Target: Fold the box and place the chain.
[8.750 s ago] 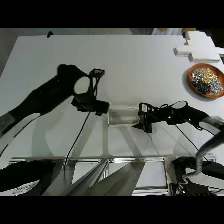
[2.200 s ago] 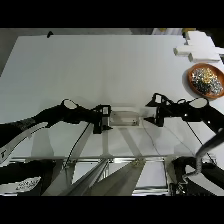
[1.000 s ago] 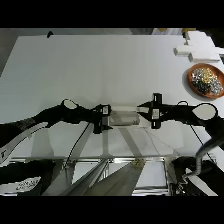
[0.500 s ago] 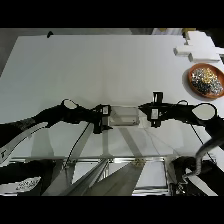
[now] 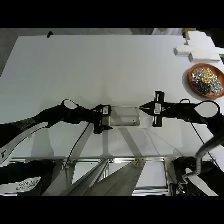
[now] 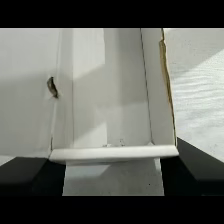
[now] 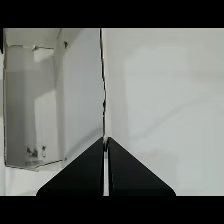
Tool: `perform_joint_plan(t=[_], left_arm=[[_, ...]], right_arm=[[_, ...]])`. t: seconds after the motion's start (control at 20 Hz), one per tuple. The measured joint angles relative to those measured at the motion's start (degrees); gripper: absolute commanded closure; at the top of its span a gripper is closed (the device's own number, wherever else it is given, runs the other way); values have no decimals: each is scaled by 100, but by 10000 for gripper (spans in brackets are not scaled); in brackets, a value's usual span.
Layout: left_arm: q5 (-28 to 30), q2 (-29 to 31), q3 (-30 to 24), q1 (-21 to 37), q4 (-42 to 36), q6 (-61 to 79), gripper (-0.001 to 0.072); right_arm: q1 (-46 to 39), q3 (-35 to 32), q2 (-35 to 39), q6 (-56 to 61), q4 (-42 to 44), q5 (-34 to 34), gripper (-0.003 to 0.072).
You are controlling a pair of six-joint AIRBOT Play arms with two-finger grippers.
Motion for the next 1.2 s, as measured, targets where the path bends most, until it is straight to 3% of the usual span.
perform_joint_plan(t=[0.1, 0.2, 0.25, 0.55, 0.7, 0.8, 1.0, 1.2], left_arm=[[0, 0, 0, 0, 0, 0, 574], [11, 0, -2, 0, 7, -11, 574], [13, 0, -2, 0, 7, -9, 574], [11, 0, -2, 0, 7, -9, 574], [11, 0, -2, 0, 7, -7, 574], [9, 0, -2, 0, 7, -7, 574], [7, 0, -2, 0, 7, -4, 574], [4, 0, -2, 0, 7, -4, 574]], right_arm=[[-22, 7, -153, 105, 20, -129, 650], [-39, -4, -334, 164, -26, -234, 399], [-42, 2, -424, 181, 72, -380, 364], [-46, 9, -813, 96, 645, -772, 370], [-59, 7, -691, 155, 404, -761, 469], [-149, 7, -461, 498, 98, -621, 671], [-315, 7, -122, 1102, -251, 149, 667], [96, 7, -46, 1296, -168, 824, 667]])
